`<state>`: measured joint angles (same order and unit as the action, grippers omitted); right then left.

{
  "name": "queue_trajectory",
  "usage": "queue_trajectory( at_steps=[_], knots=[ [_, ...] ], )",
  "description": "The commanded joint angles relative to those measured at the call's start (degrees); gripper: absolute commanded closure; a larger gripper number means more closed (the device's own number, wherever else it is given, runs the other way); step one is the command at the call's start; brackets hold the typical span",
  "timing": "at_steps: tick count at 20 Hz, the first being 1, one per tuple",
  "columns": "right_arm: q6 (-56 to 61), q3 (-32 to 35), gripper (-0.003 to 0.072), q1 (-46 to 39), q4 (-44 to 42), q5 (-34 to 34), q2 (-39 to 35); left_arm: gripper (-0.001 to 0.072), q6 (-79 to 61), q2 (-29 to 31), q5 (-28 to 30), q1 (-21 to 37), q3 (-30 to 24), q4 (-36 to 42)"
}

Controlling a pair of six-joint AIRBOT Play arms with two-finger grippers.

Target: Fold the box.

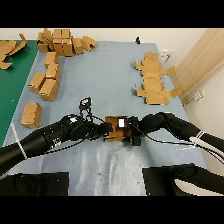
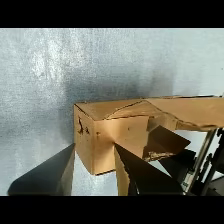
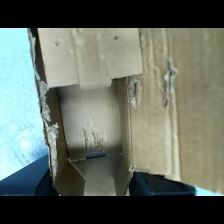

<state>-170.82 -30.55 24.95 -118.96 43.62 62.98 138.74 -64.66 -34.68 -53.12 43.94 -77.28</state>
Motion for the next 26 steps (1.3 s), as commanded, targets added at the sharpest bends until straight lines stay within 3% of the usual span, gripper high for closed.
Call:
queue_trajectory(
  at_steps=[1,6,13,21,26],
  knots=[
    [0.0,0.0,0.0187,0.0,0.0,0.0,0.0,0.0212,0.0,-0.7,-0.7,-0.1,0.1,0.3],
    [0.0,0.0,0.0187,0.0,0.0,0.0,0.0,0.0197,-0.3,-2.9,-5.6,-0.1,3.3,0.2],
    [0.0,0.0,0.0187,0.0,0.0,0.0,0.0,0.0196,-0.3,-3.4,-5.8,-0.1,4.7,0.6],
    [0.0,0.0,0.0187,0.0,0.0,0.0,0.0,0.0196,-2.0,-10.4,-8.3,-3.0,10.2,0.2],
    [0.0,0.0,0.0187,0.0,0.0,0.0,0.0,0.0197,-2.5,-12.3,-10.7,-3.1,10.9,0.2]
  ],
)
